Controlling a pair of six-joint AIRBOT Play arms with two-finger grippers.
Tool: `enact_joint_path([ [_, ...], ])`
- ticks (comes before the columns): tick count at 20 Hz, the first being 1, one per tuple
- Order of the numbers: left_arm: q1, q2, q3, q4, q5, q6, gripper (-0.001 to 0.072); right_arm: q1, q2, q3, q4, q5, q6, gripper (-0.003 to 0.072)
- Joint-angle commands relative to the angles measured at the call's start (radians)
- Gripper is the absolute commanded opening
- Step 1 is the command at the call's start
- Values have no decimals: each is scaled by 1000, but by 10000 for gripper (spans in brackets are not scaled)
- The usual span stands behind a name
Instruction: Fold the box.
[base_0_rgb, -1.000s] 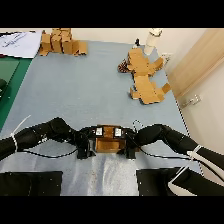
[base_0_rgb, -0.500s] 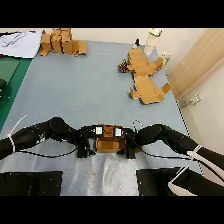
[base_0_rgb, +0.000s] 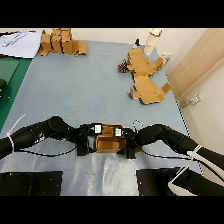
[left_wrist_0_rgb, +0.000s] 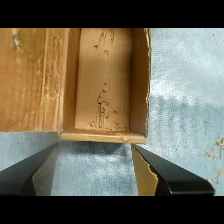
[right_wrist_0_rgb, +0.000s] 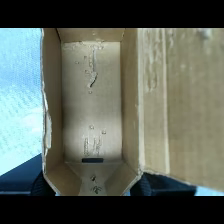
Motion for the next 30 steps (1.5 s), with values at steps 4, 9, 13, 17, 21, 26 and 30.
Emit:
enact_joint_path([
  [4, -11, -1, 1, -27, -18, 0, 701, 1, 1, 0, 0, 0, 0, 510],
  [9, -19, -1, 1, -30, -19, 0, 701, 1, 1, 0, 0, 0, 0, 510],
  [13, -19, -6, 4, -35, -17, 0, 701, 1, 1, 0, 0, 0, 0, 510],
  [17, -41, -29, 14, -46, -17, 1, 701, 1, 1, 0, 0, 0, 0, 510],
  [21, -62, -32, 16, -48, -6, 0, 700, 1, 1, 0, 0, 0, 0, 511],
  [26, -62, -55, 16, -48, 2, 1, 700, 1, 1, 0, 0, 0, 0, 510],
  [30, -62, -62, 16, -48, 2, 9, 699, 1, 1, 0, 0, 0, 0, 510],
])
